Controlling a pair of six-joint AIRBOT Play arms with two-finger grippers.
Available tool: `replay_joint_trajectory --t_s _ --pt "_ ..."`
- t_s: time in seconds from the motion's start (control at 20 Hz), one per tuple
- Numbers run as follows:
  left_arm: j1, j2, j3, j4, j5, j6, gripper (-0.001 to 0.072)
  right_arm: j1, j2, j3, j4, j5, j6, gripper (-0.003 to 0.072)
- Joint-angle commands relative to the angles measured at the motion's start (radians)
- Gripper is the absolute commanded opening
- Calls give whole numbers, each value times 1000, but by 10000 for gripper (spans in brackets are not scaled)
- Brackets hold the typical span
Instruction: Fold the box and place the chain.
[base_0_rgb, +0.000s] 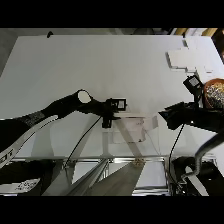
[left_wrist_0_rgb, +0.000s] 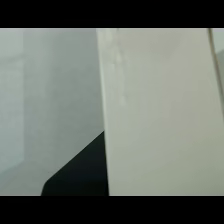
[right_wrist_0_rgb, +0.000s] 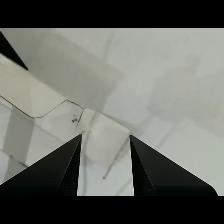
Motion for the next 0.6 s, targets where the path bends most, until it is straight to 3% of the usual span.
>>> replay_joint_trajectory --t_s 0.0,0.55 --pt "1 1 16 76 -29 -62 3 1 1 1 0 1 1 352" --pt "-1 -1 16 76 -14 -59 5 1 1 1 0 1 1 352"
